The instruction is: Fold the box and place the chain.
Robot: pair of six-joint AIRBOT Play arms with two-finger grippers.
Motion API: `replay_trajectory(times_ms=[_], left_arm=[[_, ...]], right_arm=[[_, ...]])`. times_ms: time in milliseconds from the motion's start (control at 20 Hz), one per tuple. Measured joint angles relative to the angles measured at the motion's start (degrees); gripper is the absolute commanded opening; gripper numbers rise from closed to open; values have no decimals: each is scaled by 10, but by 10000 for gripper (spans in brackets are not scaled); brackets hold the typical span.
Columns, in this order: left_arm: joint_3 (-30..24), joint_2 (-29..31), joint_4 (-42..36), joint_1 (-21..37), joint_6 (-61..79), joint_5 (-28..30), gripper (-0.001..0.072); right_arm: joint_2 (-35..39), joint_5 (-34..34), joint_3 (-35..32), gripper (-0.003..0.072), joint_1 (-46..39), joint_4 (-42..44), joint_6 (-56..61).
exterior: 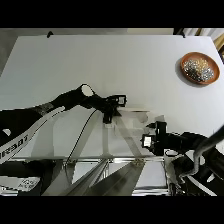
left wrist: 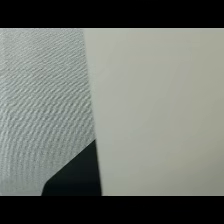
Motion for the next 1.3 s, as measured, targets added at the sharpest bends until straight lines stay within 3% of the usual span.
replay_trajectory(times_ms=[350, 700, 1300], left_arm=[[0, 0, 0, 0, 0, 0, 11], [0, 0, 0, 0, 0, 0, 11], [0, 0, 0, 0, 0, 0, 11]], right_arm=[[-31, -57, -3, 693, -10, -12, -5], [-35, -44, 32, 693, -65, -13, -10], [-73, -25, 48, 696, -131, 108, -77]])
